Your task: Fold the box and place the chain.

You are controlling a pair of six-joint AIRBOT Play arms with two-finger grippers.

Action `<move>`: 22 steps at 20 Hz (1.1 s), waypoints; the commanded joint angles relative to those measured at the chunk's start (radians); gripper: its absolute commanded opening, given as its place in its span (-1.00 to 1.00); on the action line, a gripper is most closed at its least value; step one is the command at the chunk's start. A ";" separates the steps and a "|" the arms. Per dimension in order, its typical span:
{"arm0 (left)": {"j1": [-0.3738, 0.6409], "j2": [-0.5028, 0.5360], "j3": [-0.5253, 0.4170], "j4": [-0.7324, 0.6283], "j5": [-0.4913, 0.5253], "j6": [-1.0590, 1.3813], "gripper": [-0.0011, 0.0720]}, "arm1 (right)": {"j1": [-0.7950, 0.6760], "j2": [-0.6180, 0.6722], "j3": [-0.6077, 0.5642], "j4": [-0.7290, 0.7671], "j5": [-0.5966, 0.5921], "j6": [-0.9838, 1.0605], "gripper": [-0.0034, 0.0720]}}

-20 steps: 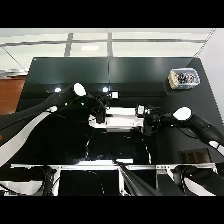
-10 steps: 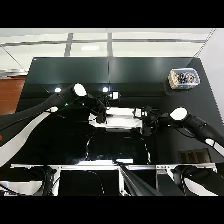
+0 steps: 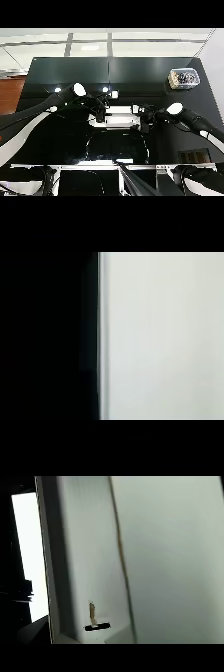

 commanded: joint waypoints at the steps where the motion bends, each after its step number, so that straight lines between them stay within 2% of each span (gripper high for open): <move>1: -0.001 0.000 0.000 -0.003 -0.001 -0.004 -0.91 | 0.001 -0.029 0.012 -0.004 0.040 -0.004 0.87; 11: -0.001 0.000 0.000 -0.003 -0.001 -0.004 -0.91 | -0.068 -0.029 0.019 0.021 0.116 -0.002 0.87; 22: -0.001 0.000 0.000 -0.003 0.000 -0.004 -0.91 | -0.080 -0.037 0.064 0.027 0.127 -0.021 0.87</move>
